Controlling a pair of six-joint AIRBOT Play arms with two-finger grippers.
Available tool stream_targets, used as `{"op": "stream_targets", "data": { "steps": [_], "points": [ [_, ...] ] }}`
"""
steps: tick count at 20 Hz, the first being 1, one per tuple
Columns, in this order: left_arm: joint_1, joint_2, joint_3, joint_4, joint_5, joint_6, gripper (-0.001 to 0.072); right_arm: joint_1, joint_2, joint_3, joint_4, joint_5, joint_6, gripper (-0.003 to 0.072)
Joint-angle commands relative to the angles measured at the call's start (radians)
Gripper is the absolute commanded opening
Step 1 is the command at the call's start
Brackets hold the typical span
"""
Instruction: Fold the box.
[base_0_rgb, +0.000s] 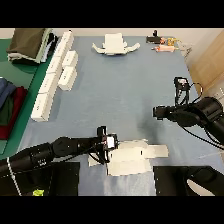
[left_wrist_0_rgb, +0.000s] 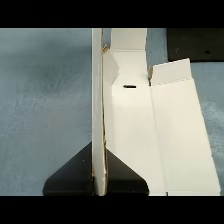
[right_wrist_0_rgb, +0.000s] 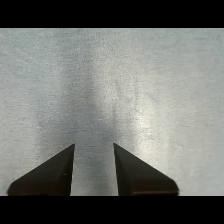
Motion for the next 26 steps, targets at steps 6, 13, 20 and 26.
{"op": "stream_targets", "data": {
  "steps": [6,13,20,26],
  "points": [
    [0.229,0.000,0.067,0.117,-0.213,0.037,0.0014,0.001,0.000,0.001,-0.007,0.000,0.000,0.0385],
    [0.266,-0.068,0.077,0.117,-0.315,0.064,0.0014,0.001,-0.011,0.001,-0.007,0.015,0.000,0.0385],
    [0.265,-0.087,0.077,0.109,-0.327,0.063,0.0014,0.001,-0.015,0.001,-0.006,0.014,0.000,0.0385],
    [0.266,-0.085,0.103,0.049,-0.328,0.064,0.0014,0.001,-0.015,0.001,-0.007,0.007,0.000,0.0385]
  ]
}}
